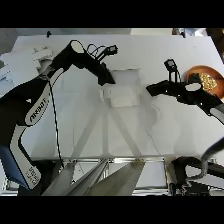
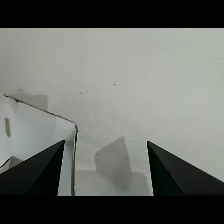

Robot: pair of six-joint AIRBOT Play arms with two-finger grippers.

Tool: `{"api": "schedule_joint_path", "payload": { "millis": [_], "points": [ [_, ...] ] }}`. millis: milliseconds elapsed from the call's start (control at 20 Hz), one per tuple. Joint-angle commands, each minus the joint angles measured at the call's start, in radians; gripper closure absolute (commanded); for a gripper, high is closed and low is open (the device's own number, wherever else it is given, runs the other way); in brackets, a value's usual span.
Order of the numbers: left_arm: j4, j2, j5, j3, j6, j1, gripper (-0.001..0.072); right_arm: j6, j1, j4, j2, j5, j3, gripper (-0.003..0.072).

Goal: Fold the box and place the chain.

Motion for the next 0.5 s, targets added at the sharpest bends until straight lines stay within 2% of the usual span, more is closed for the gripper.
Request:
{"api": "schedule_joint_path", "payload": {
  "millis": [0, 100, 250, 450],
  "points": [
    [-0.009, 0.014, -0.132, -0.001, 0.027, 0.003, 0.0705, 0.001, 0.000, -0.035, 0.033, -0.036, 0.001, 0.0118],
    [0.034, 0.014, -0.101, -0.001, 0.051, -0.016, 0.0708, 0.001, 0.000, -0.035, 0.035, -0.045, 0.002, 0.0118],
    [0.099, 0.014, -0.002, -0.001, 0.057, -0.059, 0.0711, 0.001, 0.000, -0.051, 0.035, -0.046, 0.002, 0.0118],
    [0.101, 0.016, -0.002, -0.024, 0.041, -0.084, 0.0713, 0.001, 0.000, -0.051, 0.035, -0.047, 0.002, 0.0118]
  ]
}}
